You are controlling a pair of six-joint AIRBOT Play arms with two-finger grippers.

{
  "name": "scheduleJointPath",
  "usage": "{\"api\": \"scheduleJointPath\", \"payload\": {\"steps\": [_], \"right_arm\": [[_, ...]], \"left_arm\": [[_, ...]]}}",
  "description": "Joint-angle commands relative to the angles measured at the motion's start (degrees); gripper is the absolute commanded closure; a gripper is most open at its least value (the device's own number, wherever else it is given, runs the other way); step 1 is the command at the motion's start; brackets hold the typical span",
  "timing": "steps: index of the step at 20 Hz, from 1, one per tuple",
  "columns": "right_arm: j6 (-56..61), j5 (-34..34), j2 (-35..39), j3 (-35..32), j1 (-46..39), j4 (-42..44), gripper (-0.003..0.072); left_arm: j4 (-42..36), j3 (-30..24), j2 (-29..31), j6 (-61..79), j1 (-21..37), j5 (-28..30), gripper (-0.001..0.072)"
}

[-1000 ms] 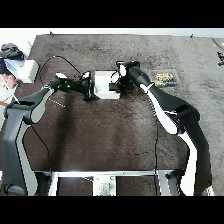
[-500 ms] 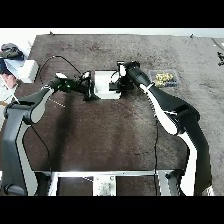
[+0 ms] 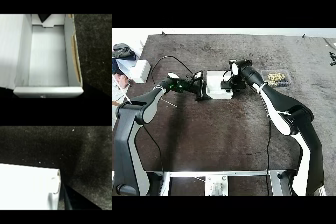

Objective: Fold the box and place the chain.

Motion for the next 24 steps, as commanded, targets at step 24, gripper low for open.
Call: {"api": "scheduleJointPath", "payload": {"steps": [24], "right_arm": [[0.72,-1.68,-0.66,-0.11,0.02,-2.54,0.0514]], "left_arm": [[-0.02,0.02,0.00,-0.04,0.02,0.04,0.0366]]}}
